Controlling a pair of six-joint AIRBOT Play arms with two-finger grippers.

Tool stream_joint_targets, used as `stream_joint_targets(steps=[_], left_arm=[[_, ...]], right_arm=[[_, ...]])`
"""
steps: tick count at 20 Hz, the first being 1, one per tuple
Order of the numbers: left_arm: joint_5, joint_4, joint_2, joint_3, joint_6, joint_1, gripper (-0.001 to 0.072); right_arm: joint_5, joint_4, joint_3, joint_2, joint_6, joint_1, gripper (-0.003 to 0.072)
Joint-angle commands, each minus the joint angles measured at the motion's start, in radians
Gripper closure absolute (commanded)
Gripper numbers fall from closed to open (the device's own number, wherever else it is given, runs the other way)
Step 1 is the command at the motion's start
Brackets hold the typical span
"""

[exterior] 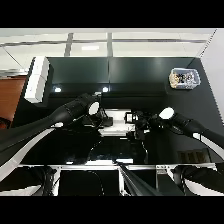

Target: Fold the box and place the chain.

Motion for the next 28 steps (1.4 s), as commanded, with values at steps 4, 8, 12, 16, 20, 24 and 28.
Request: stream_joint_targets(steps=[4, 8, 12, 16, 20, 24, 28], left_arm=[[-0.077, 0.045, -0.001, 0.027, -0.021, -0.006, 0.0329], [-0.122, 0.173, -0.001, 0.069, -0.085, -0.048, 0.0348], [-0.126, 0.174, -0.017, 0.069, -0.121, -0.051, 0.0383], [-0.114, 0.122, -0.045, 0.077, -0.128, -0.055, 0.0440], [-0.094, 0.122, -0.058, 0.080, -0.129, -0.061, 0.0440], [-0.040, 0.076, -0.063, 0.080, -0.130, -0.061, 0.0616], [-0.059, 0.076, -0.063, 0.080, -0.129, -0.061, 0.0686]], right_arm=[[-0.001, 0.002, 0.001, 0.000, 0.001, 0.000, 0.0611], [-0.001, 0.002, 0.000, 0.000, 0.001, 0.000, 0.0611], [-0.001, 0.002, 0.000, 0.000, 0.001, 0.000, 0.0611], [-0.002, 0.002, 0.001, 0.000, 0.001, 0.000, 0.0610], [-0.001, 0.002, 0.000, 0.000, 0.001, 0.000, 0.0611], [-0.001, 0.002, 0.001, 0.000, 0.001, 0.000, 0.0610], [-0.001, 0.002, 0.001, 0.000, 0.001, 0.000, 0.0611]])
